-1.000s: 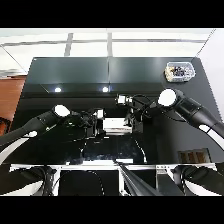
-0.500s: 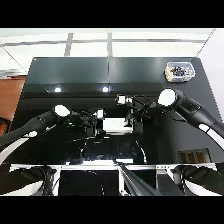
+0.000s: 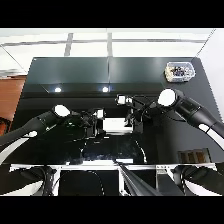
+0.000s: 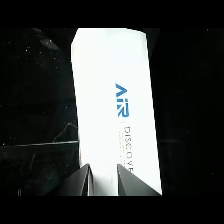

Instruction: Fold the box and place the chain.

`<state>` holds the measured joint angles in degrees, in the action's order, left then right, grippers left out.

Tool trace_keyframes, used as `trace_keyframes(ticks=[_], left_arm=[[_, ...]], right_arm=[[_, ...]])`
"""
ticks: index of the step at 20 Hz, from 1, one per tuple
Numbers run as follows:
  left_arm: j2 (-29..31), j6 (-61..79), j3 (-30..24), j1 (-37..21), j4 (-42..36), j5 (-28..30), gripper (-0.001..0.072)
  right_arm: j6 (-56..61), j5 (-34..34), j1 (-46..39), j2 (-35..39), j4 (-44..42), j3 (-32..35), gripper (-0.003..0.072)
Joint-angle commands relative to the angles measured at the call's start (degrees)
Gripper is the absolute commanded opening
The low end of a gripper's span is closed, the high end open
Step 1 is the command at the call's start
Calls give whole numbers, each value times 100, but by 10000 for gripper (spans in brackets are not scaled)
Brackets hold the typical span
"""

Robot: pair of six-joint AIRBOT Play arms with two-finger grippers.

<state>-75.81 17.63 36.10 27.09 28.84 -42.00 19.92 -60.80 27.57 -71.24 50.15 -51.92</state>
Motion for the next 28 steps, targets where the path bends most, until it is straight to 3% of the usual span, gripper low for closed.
trace_keyframes(ticks=[1, 2, 3, 12, 14, 28], left_arm=[[-4, 2, 7, 4, 2, 2, 271], [-4, 2, 7, 4, 2, 2, 271], [-4, 2, 7, 4, 2, 2, 271], [-4, 2, 7, 4, 2, 2, 271], [-4, 2, 7, 4, 2, 2, 271], [-4, 2, 7, 4, 2, 2, 272]], right_arm=[[24, 66, 4, 2, -15, -4, 187], [66, 68, 4, 2, -15, -4, 166], [68, 66, 4, 2, -13, -7, 54], [66, 39, 4, 2, 4, -7, 67], [68, 35, 7, 0, 22, -2, 136], [68, -160, 7, 0, 31, -2, 137]])
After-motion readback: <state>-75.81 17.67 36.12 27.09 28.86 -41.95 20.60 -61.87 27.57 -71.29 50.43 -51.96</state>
